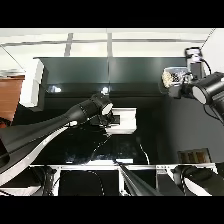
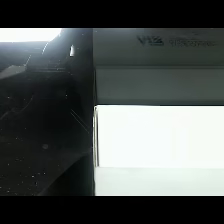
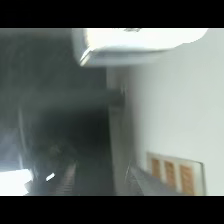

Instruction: Fold the box and place the chain.

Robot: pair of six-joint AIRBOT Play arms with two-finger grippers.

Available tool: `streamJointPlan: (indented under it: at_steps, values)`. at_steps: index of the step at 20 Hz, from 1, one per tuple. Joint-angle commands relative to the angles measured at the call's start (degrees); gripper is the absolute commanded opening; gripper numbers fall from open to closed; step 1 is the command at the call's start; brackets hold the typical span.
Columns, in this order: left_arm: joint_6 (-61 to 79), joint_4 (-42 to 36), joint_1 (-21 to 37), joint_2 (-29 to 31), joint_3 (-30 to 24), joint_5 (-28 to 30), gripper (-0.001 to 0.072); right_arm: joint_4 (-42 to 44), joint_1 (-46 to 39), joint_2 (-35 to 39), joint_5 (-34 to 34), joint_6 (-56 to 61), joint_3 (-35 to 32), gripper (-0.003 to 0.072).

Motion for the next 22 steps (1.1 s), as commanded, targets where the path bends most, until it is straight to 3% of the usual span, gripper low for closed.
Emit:
streamJointPlan:
  at_steps: [1, 3, 5, 7, 11, 14, 17, 21, 22]
  values:
    - [0.0, 0.0, 0.0, 0.0, 0.0, 0.0, 0.0029, 5.0, -12.4, -3.2, -21.6, 4.2, -6.7, 0.0686]
    - [0.0, 0.0, 0.0, 0.0, 0.0, 0.0, 0.0030, 16.5, -18.6, -10.3, -27.6, -0.1, -5.7, 0.0686]
    - [0.0, 0.0, 0.0, 0.0, 0.0, 0.0, 0.0029, 24.1, -21.9, -17.7, -27.3, -5.6, 1.3, 0.0684]
    - [0.0, 0.0, 0.0, 0.0, 0.0, 0.0, 0.0029, 23.8, -23.5, -26.6, -20.9, -5.6, 13.8, 0.0683]
    - [0.0, 0.0, 0.0, 0.0, 0.0, 0.0, 0.0029, 23.0, -25.7, -44.5, -2.0, -1.6, 40.7, 0.0683]
    - [0.0, 0.0, 0.0, 0.0, 0.0, 0.0, 0.0029, 21.1, -26.9, -53.9, 5.6, 1.2, 53.3, 0.0683]
    - [0.0, -0.1, -0.1, 0.0, 0.0, -0.1, 0.0029, 21.4, -28.1, -58.6, 7.1, 1.2, 57.9, 0.0683]
    - [0.0, -0.2, -0.1, 0.0, 0.0, 0.0, 0.0030, 22.3, -28.6, -60.7, 4.4, 1.1, 58.0, 0.0682]
    - [0.0, -0.2, -0.1, 0.0, 0.0, -0.1, 0.0029, 22.5, -28.6, -61.2, 4.4, 1.1, 58.0, 0.0642]
